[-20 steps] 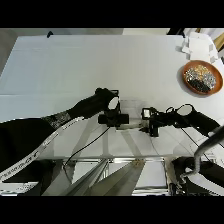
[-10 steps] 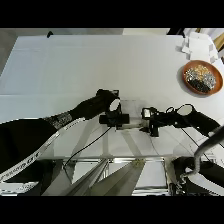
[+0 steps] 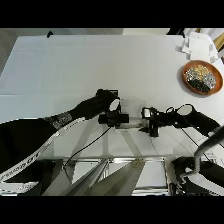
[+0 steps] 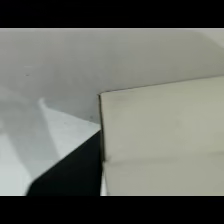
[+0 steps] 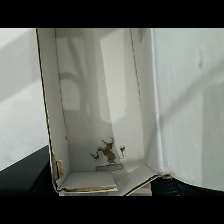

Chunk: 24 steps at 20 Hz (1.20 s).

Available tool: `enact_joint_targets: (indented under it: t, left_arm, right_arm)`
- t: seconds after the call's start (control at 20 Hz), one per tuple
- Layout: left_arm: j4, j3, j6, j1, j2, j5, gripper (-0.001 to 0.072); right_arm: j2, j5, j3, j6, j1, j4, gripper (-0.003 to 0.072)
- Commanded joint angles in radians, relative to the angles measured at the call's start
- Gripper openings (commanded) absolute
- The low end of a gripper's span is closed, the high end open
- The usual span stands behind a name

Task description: Fold the box and place the chain.

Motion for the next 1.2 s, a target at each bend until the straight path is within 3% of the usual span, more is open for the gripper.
enact_joint_targets:
  t: [0.0,0.1,0.15,0.5,0.85,1.05,1.15]
  left_arm:
    - [-0.004,0.0,0.006,0.001,0.008,-0.018,0.0268]
    - [-0.002,0.0,0.01,0.003,0.023,-0.029,0.0391]
    - [-0.002,0.0,0.027,0.004,0.029,-0.03,0.0415]
    - [-0.003,0.0,0.199,0.029,0.109,-0.129,0.0415]
    - [0.001,0.0,0.577,0.088,0.359,-0.203,0.0426]
    - [-0.005,-0.007,1.036,0.14,0.478,-0.228,0.0696]
    - [-0.037,-0.061,1.29,0.177,0.521,-0.211,0.0692]
  right_arm:
    - [0.0,0.003,0.001,0.006,0.0,0.001,0.04]
    - [0.0,0.003,0.001,0.006,0.0,0.001,0.04]
    - [0.0,0.003,0.001,0.006,0.0,0.001,0.04]
    - [0.0,0.003,0.001,0.006,0.0,0.001,0.04]
    - [0.0,0.003,0.001,0.006,0.0,0.0,0.04]
    - [0.0,0.003,0.001,0.006,0.0,0.001,0.04]
    - [0.0,0.003,0.001,0.006,0.0,0.001,0.04]
